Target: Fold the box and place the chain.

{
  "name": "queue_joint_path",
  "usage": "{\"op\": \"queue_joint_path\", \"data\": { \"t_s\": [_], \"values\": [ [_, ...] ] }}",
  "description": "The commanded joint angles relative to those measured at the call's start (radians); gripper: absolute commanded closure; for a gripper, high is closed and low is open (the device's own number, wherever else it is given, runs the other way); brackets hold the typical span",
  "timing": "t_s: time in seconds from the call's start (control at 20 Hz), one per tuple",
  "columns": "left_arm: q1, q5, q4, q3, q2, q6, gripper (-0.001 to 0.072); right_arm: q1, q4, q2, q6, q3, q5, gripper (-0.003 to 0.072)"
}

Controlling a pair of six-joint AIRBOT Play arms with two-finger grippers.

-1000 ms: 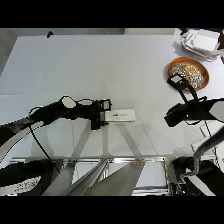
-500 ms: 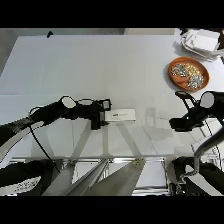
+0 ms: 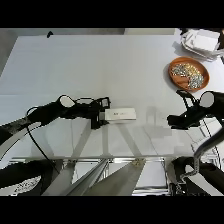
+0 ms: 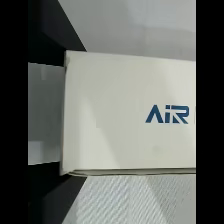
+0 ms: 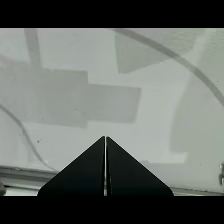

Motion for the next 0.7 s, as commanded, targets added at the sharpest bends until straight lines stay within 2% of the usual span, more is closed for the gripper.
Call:
{"op": "queue_joint_path", "data": {
  "t_s": [0.0, 0.15, 0.3, 0.5, 0.65],
  "values": [
    [0.066, 0.082, -0.002, 0.001, 0.068, -0.127, 0.0707, -0.001, 0.021, -0.001, 0.001, 0.0, -0.042, 0.0674],
    [0.202, 0.116, 0.001, 0.001, 0.121, -0.229, 0.0707, -0.001, 0.02, -0.001, 0.0, 0.0, -0.043, 0.0674],
    [0.392, 0.124, 0.032, 0.001, 0.146, -0.339, 0.0707, -0.001, 0.02, -0.001, 0.0, 0.0, -0.037, 0.0674],
    [0.628, 0.123, 0.259, 0.001, 0.147, -0.497, 0.0707, -0.001, 0.02, -0.001, 0.0, 0.0, -0.038, 0.0674],
    [0.732, 0.105, 0.386, 0.001, 0.147, -0.553, 0.0707, -0.001, 0.02, -0.001, 0.0, 0.0, -0.038, 0.0674]
  ]
}}
